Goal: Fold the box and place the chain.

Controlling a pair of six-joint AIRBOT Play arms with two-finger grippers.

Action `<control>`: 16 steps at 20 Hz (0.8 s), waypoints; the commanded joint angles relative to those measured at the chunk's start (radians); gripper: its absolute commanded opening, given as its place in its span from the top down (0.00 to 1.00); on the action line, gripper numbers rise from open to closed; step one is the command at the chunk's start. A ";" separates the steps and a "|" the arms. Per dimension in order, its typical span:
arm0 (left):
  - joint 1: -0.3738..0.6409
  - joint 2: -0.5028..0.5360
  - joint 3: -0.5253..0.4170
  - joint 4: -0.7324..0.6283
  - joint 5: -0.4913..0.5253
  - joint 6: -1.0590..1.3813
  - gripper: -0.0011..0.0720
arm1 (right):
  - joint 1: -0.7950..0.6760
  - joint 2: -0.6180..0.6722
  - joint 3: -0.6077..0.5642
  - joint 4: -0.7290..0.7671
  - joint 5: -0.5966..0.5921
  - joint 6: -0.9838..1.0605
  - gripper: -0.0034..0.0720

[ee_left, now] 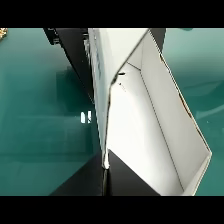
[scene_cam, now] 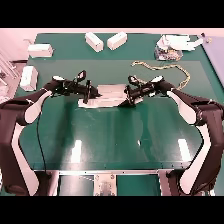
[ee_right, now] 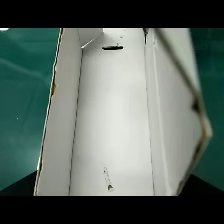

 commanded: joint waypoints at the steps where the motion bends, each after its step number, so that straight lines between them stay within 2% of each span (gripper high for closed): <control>1: -0.001 0.000 0.001 -0.001 0.001 0.000 0.96 | 0.001 -0.011 -0.010 0.081 0.037 -0.081 0.21; 10: -0.001 0.000 0.001 -0.001 0.000 0.000 0.96 | -0.006 -0.022 -0.009 0.102 0.061 -0.080 0.21; 11: -0.001 0.000 0.001 -0.001 0.000 0.000 0.96 | -0.008 -0.022 -0.005 0.084 0.071 -0.080 0.13; 12: -0.001 0.000 0.001 -0.001 0.000 0.000 0.96 | -0.008 -0.022 0.001 0.064 0.076 -0.080 0.02; 16: -0.001 0.000 0.001 -0.001 0.000 0.000 0.96 | -0.008 -0.020 0.034 -0.016 0.087 -0.080 0.00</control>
